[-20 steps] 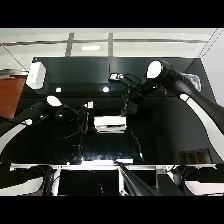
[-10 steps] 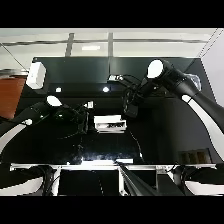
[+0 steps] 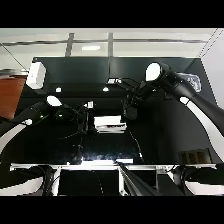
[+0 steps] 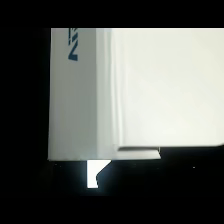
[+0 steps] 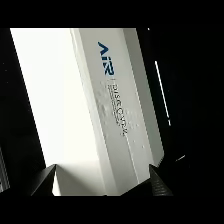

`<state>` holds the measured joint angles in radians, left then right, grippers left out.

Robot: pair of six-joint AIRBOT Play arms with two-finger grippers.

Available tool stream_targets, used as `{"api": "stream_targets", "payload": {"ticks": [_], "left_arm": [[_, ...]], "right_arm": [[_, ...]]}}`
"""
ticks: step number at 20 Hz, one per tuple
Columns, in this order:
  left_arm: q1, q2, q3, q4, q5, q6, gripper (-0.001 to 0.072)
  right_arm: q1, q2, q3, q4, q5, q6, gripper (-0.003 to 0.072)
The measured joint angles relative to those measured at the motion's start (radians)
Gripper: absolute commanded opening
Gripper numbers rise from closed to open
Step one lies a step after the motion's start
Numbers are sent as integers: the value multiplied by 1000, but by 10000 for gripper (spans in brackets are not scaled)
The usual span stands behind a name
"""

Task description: Fold the box and place the chain.

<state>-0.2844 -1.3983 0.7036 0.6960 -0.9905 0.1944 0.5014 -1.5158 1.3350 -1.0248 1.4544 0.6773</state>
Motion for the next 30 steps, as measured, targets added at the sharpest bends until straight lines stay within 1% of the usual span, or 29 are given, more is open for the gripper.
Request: {"api": "stream_targets", "payload": {"ticks": [6, 7, 8, 10, 11, 19, 20, 21, 27, 28, 29, 30], "left_arm": [[0, 0, 0, 0, 0, 0, 397], [0, 0, 0, 0, 0, 0, 398], [0, 0, 0, 0, 0, 0, 398], [0, 0, 0, 0, 0, 0, 398], [0, 0, 0, 0, 0, -1, 398], [0, 0, 0, -1, 1, -2, 398], [0, 0, 0, -1, 1, -2, 398], [0, 0, 0, -1, 2, -2, 397], [0, 0, 0, -1, 2, -2, 398], [0, 0, 0, -1, 2, -2, 398], [0, 0, 0, -1, 2, -2, 398], [0, 0, 0, -1, 2, -2, 398]], "right_arm": [[31, 0, -12, -27, -40, 0, 697], [34, 0, -13, -36, -42, 1, 684], [37, 0, -13, -43, -44, 3, 588], [40, 0, -14, -53, -48, 3, 586], [41, 0, -14, -54, -48, 2, 525], [43, 0, -14, -64, -45, 0, 521], [43, 0, -14, -64, -45, 0, 490], [43, 0, -14, -64, -45, 0, 409], [43, 0, -14, -65, -44, 0, 399], [43, 0, -14, -66, -44, -1, 210], [43, 0, -14, -65, -45, -1, 164], [43, 0, -14, -64, -43, -1, 165]]}}
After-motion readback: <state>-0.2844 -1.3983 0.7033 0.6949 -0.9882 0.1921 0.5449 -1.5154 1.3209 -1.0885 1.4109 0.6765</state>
